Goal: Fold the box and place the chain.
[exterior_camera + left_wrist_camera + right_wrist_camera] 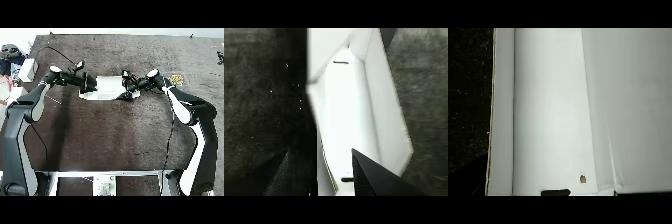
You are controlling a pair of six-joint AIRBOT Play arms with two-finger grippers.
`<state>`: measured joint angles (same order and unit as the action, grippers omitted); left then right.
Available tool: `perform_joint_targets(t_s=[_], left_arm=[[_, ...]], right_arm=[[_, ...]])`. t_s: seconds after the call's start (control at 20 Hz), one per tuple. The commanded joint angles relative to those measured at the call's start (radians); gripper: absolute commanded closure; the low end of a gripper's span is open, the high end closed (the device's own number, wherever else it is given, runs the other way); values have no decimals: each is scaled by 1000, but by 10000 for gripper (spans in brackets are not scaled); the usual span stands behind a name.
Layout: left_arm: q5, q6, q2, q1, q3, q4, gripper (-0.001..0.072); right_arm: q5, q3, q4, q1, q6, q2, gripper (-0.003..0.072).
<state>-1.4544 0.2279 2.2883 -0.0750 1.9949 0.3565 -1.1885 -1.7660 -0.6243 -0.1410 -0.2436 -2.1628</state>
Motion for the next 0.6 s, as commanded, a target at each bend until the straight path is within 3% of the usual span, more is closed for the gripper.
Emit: perform_joint_targets(t_s=[0.0, 0.1, 0.2, 0.25, 0.3, 0.55], left_arm=[[-144, -74, -1, 49, 54, -40, 296], [-238, -74, -1, 63, 55, -103, 298], [-290, -103, -2, 53, 54, -104, 610], [-297, -112, -2, 42, 53, -103, 608], [-301, -114, -2, 29, 53, -104, 697], [-239, -126, -26, -31, 53, -102, 699]], right_arm=[[-1, 0, 0, -1, 0, 0, 219], [-2, 0, 0, -1, 0, 0, 219], [-2, 0, 0, -1, 0, 0, 219], [-1, 0, 0, -1, 0, 0, 219], [-2, 0, 0, -1, 0, 0, 219], [-1, 0, 0, -1, 0, 0, 219]])
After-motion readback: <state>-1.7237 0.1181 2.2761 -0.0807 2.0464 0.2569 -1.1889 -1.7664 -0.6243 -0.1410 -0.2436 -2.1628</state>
